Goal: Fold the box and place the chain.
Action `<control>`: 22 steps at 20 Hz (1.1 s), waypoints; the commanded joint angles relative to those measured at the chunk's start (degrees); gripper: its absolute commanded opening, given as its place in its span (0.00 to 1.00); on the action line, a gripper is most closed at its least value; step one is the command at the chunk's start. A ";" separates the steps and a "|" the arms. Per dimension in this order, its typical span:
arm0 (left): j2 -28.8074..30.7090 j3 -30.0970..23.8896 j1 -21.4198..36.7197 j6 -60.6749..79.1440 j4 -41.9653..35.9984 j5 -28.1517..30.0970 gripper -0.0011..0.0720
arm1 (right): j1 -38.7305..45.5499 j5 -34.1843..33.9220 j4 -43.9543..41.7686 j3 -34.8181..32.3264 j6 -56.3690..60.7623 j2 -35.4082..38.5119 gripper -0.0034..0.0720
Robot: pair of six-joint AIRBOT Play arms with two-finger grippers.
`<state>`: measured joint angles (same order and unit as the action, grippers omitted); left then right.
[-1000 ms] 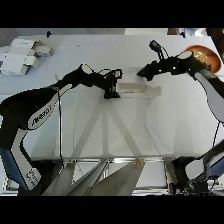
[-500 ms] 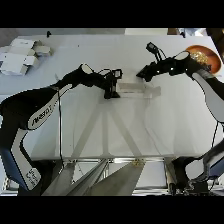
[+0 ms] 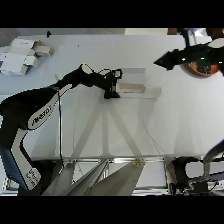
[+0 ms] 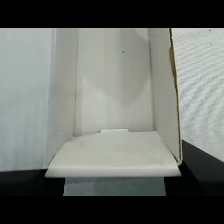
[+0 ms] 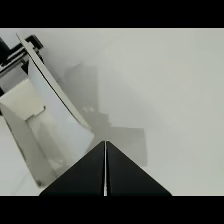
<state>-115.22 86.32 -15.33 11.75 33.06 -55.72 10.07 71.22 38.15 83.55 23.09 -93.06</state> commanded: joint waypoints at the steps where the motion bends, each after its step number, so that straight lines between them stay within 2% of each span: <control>1: 0.00 0.04 -0.04 -0.02 0.00 0.02 0.59 | 4.85 5.62 8.11 -0.48 12.90 1.90 0.06; 3: 0.00 0.04 -0.04 -0.04 0.00 0.02 0.59 | 6.86 5.51 12.24 -3.96 13.70 3.61 0.06; 6: 0.00 0.04 -0.04 -0.02 0.00 0.00 0.59 | 10.12 0.50 12.39 -13.86 13.99 7.34 0.06; 11: 0.00 0.04 -0.04 -0.04 0.00 0.02 0.59 | 9.07 -5.20 12.20 -24.72 14.64 6.32 0.06; 15: 0.00 0.04 -0.04 -0.04 0.00 0.02 0.59 | 6.19 -8.76 11.93 -25.70 16.09 0.83 0.06; 22: 0.00 0.04 -0.04 -0.04 0.00 0.00 0.59 | 1.42 -13.60 2.99 -25.70 15.56 -3.58 0.06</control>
<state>-115.22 86.32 -15.35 11.70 33.06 -55.72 12.91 59.59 44.71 58.02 38.81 -94.70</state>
